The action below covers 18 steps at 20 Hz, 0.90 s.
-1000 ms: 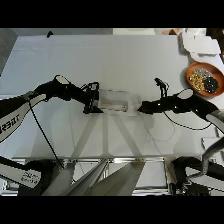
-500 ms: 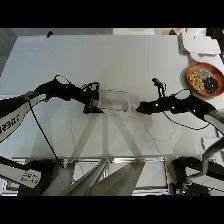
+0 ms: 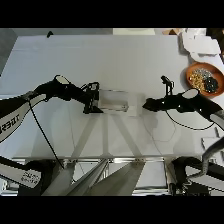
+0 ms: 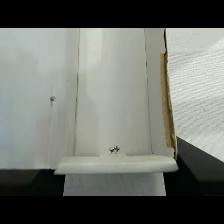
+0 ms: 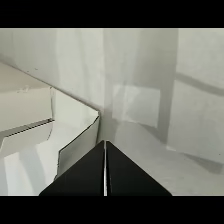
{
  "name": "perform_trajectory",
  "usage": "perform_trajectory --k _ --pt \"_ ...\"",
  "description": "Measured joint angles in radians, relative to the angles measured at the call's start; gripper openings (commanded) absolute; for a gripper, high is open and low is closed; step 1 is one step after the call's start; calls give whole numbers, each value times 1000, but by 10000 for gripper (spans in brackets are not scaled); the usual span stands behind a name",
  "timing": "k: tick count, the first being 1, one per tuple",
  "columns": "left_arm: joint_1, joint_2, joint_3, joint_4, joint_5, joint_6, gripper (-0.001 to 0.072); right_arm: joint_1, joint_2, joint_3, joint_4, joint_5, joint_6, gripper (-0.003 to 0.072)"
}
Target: Fold the box and place the chain.
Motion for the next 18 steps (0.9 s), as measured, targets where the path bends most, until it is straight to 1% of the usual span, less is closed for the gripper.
perform_trajectory --k 5,10,13,18 --pt "0 0 0 0 0 0 278 11 1 -20 0 -18 0 10" --pt "0 0 0 0 0 0 278 76 -5 -36 6 -74 8 8" --pt "0 0 0 0 0 0 278 105 -22 -39 35 -95 16 8" --pt "0 0 0 0 0 0 278 123 -43 -40 100 -75 8 8"
